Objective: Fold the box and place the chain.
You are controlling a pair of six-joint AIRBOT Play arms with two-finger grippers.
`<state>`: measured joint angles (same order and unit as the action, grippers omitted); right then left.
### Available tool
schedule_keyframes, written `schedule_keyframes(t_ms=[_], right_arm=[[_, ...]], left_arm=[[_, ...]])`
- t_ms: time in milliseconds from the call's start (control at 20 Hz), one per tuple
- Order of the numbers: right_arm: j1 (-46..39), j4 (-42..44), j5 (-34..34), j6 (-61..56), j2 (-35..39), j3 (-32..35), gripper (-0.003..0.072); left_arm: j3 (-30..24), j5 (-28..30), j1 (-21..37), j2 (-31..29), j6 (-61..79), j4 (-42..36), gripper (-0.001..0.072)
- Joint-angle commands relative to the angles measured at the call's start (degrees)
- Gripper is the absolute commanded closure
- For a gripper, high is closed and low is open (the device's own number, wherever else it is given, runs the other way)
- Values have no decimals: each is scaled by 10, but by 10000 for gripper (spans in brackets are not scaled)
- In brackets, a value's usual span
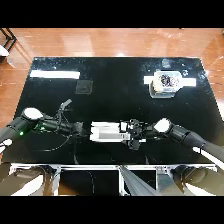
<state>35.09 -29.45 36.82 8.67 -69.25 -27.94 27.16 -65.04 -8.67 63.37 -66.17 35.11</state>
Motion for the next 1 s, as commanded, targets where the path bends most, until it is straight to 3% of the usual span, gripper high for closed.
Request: schedule_keyframes(t_ms=[0,300,550,950], right_arm=[[0,0,0,0,0,0,388],[0,0,0,0,0,0,388],[0,0,0,0,0,0,388],[0,0,0,0,0,0,388]], left_arm=[[0,57,-60,-4,-32,-17,89],[0,132,-115,-50,-102,-3,89],[0,138,-121,-72,-136,38,89],[0,182,-192,-72,-154,46,89]])
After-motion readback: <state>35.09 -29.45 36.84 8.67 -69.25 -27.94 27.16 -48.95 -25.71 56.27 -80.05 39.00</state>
